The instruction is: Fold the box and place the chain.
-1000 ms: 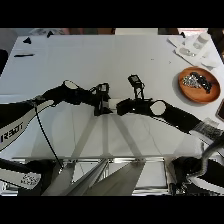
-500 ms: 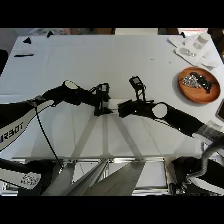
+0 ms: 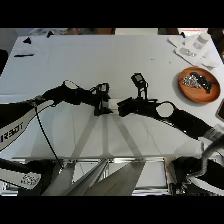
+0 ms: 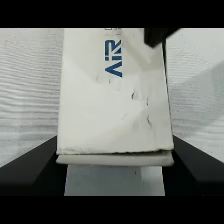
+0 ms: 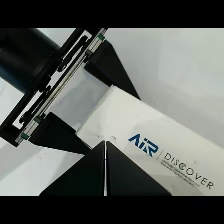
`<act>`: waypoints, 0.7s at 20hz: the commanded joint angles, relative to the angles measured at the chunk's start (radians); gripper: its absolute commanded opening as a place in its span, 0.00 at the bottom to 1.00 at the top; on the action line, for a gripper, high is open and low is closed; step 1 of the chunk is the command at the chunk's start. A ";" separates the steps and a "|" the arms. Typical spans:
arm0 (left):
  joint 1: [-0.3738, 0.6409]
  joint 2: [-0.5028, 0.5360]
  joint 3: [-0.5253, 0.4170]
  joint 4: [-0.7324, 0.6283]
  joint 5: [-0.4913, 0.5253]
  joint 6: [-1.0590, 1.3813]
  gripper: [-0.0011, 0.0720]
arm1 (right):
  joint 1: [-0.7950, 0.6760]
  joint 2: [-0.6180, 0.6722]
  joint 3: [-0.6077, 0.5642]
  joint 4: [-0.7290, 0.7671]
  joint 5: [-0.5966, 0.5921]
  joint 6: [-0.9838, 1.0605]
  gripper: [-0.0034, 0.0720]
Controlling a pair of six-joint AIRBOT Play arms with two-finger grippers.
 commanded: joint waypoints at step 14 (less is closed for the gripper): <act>0.000 0.000 0.001 0.001 0.000 0.000 0.45 | 0.000 -0.108 0.001 0.062 0.097 -0.103 0.06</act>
